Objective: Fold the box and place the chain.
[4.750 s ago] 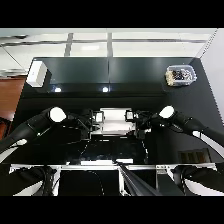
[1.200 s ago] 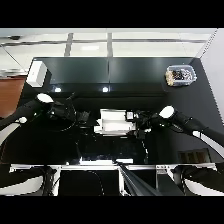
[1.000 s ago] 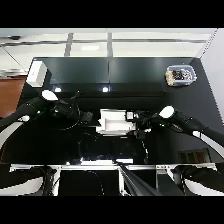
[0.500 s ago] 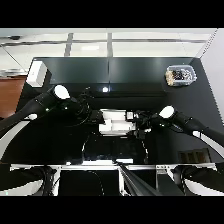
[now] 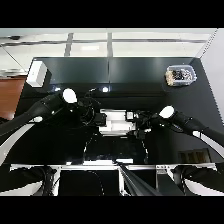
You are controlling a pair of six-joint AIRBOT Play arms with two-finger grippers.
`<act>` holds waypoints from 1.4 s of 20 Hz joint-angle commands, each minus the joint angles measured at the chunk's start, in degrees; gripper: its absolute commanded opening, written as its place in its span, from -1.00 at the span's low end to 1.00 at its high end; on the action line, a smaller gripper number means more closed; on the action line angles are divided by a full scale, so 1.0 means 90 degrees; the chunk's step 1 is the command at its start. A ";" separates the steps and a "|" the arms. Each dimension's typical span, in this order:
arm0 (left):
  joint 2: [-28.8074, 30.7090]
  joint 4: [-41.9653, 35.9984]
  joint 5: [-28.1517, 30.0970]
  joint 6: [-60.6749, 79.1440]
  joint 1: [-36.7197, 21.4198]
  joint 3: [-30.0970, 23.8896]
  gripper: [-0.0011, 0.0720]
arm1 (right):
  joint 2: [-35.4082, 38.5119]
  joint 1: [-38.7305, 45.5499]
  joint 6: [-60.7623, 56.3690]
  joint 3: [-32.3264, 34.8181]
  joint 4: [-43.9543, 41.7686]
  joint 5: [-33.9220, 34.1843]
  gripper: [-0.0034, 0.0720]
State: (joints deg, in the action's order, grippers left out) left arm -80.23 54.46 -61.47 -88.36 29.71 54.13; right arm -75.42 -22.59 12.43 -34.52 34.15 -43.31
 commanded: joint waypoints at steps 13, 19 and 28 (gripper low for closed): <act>-0.0092 0.2526 0.0100 -0.2586 0.1083 0.0452 -0.03 | 0.0000 -0.0002 -0.0002 -0.0007 -0.0002 0.0000 -0.68; -0.0500 0.2975 -0.0172 -0.3905 0.1630 0.0758 -0.03 | 0.0000 -0.0002 -0.0002 -0.0007 -0.0002 0.0000 -0.68; -0.0578 0.3378 -0.0180 -0.4697 0.1826 0.0777 -0.03 | 0.0000 -0.0005 -0.0002 -0.0007 -0.0002 0.0000 -0.68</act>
State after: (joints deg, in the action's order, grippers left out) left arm -85.17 83.94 -63.11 -128.88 45.91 60.93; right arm -75.42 -22.59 12.40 -34.52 34.15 -43.31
